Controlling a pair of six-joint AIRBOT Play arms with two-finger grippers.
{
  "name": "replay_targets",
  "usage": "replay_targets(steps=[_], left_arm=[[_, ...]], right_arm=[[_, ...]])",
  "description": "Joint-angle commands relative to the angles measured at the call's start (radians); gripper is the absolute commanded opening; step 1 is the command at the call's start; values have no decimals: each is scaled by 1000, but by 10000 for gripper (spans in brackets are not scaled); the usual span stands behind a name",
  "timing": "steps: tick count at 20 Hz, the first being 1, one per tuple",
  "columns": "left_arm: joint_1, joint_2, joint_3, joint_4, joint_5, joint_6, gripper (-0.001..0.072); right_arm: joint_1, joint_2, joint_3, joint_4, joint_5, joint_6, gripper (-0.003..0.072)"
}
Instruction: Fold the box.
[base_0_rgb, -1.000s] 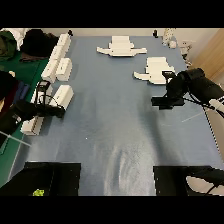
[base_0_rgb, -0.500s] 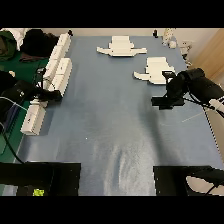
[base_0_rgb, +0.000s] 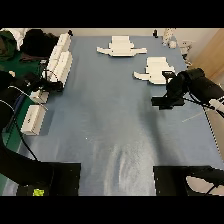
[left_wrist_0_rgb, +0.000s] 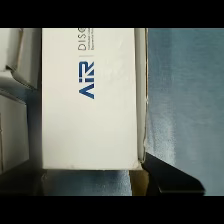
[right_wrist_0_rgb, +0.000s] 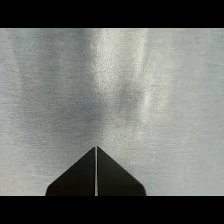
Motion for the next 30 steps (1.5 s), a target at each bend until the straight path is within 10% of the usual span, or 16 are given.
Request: replay_targets(steps=[1, 16, 17, 18, 19, 30], left_arm=[[-12, -32, 19, 2, 66, 1, 259], [-17, -38, 19, 2, 67, 5, 263], [-18, -38, 19, 2, 65, 6, 300], [-18, -38, 19, 2, 64, 12, 615], [-18, -38, 19, 2, 61, 13, 694], [-16, 140, 19, 40, -217, 25, 694]], right_arm=[[0, -1, 1, 0, 0, 0, 20], [0, -1, 0, 0, 0, 0, 20], [0, -1, 1, 0, 0, 0, 19], [0, -1, 1, 0, 0, 0, 20], [0, -1, 1, 0, 0, 0, 20], [0, -1, 1, 0, 0, 0, 20]])
